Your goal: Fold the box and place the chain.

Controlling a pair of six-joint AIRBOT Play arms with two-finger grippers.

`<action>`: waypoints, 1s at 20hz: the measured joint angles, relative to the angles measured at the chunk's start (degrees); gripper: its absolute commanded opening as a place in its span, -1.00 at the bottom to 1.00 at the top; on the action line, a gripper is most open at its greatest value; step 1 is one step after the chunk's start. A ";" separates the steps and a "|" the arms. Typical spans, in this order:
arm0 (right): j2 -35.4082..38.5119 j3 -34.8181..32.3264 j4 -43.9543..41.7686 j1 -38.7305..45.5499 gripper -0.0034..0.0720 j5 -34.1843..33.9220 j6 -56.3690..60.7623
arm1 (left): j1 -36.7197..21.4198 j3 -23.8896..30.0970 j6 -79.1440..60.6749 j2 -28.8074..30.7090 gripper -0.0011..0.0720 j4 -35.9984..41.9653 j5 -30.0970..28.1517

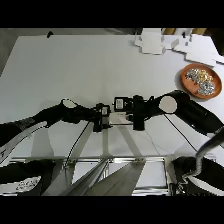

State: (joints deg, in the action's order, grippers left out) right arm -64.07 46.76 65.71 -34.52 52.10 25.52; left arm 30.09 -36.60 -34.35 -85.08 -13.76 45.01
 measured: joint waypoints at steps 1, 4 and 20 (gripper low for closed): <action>0.00 0.00 0.26 0.00 -0.51 -0.13 0.09 | 0.00 0.00 -0.02 0.00 -0.56 0.00 0.02; -0.09 -0.09 0.61 0.00 -0.64 -0.28 0.42 | 0.00 0.00 -0.04 0.00 -0.56 -0.02 0.02; -0.39 -2.12 -3.32 0.00 -0.06 -1.20 1.36 | 0.02 0.00 -0.26 0.00 -0.56 -0.42 0.79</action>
